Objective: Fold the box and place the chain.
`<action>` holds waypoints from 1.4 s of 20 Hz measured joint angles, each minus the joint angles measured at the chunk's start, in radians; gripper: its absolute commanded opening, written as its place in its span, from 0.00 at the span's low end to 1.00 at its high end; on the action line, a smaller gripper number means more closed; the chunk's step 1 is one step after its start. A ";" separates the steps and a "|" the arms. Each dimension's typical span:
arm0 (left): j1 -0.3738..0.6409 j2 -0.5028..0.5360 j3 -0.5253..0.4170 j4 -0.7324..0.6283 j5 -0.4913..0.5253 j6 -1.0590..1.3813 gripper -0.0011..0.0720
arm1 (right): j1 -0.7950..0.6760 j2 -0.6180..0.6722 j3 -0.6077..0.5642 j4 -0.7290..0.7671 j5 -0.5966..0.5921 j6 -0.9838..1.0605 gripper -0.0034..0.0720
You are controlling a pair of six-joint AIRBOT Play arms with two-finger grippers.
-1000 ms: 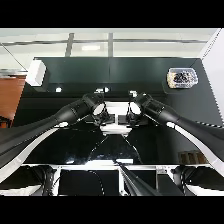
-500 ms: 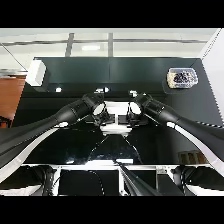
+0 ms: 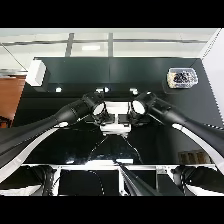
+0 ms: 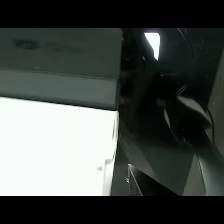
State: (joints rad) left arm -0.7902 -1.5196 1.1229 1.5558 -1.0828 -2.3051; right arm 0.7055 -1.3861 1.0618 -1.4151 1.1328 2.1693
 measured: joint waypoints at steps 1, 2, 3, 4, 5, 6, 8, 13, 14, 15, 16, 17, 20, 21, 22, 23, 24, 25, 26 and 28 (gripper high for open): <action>0.000 0.000 0.000 0.000 0.000 0.000 0.05 | -0.003 0.037 0.001 -0.003 0.014 -0.023 0.57; 0.000 0.000 0.000 0.000 0.000 0.002 0.05 | -0.008 0.076 0.001 -0.007 0.023 -0.045 0.57; 0.000 0.000 0.000 0.000 0.000 0.002 0.05 | -0.015 0.122 0.001 -0.018 0.039 -0.063 0.57; 0.000 0.000 0.000 0.000 0.000 0.002 0.05 | -0.025 0.173 0.001 -0.046 0.051 -0.079 0.56; 0.000 0.000 0.000 0.000 0.000 0.001 0.05 | -0.037 0.227 0.001 -0.095 0.061 -0.095 0.54; 0.000 0.000 0.000 0.000 0.000 0.001 0.05 | -0.048 0.271 0.000 -0.161 0.072 -0.106 0.54; 0.000 0.000 0.000 0.000 0.000 0.001 0.05 | -0.080 0.344 -0.002 -0.345 0.085 -0.130 0.54; 0.000 0.000 0.000 0.000 0.000 0.000 0.05 | -0.295 0.399 -0.047 -0.628 -0.068 -0.127 1.00; 0.000 0.000 0.000 0.000 0.000 0.000 0.05 | -0.359 0.388 -0.059 -0.633 -0.118 -0.113 1.00; 0.000 0.000 0.000 0.000 0.000 0.000 0.05 | -0.420 0.367 -0.068 -0.618 -0.159 -0.104 1.00; 0.000 0.000 0.000 0.000 0.000 0.000 0.05 | -0.480 0.339 -0.074 -0.584 -0.198 -0.101 1.00; 0.000 0.000 0.000 0.000 0.000 0.000 0.05 | -0.541 0.300 -0.073 -0.541 -0.250 -0.108 1.00; 0.000 0.000 0.000 0.000 0.000 0.000 0.05 | -0.681 0.146 0.011 -0.411 -0.344 -0.151 1.00; 0.000 0.000 0.000 0.000 0.000 0.000 0.05 | -0.715 0.079 0.069 -0.379 -0.353 -0.165 1.00; 0.000 0.000 0.000 0.000 0.000 0.000 0.05 | -0.742 0.010 0.135 -0.356 -0.351 -0.179 1.00; 0.000 0.000 0.000 0.000 0.000 0.000 0.05 | -0.761 -0.053 0.201 -0.341 -0.343 -0.190 1.00; 0.000 0.000 0.000 0.000 0.000 0.000 0.05 | -0.776 -0.122 0.273 -0.326 -0.324 -0.204 0.91; 0.000 0.000 0.000 0.000 0.000 0.000 0.05 | -0.786 -0.185 0.338 -0.314 -0.304 -0.212 0.82; 0.000 0.000 0.000 -0.001 0.000 0.000 0.05 | -0.795 -0.248 0.404 -0.303 -0.282 -0.219 0.82; 0.000 0.000 0.000 0.000 0.000 0.000 0.05 | -0.810 -0.356 0.510 -0.290 -0.228 -0.225 0.82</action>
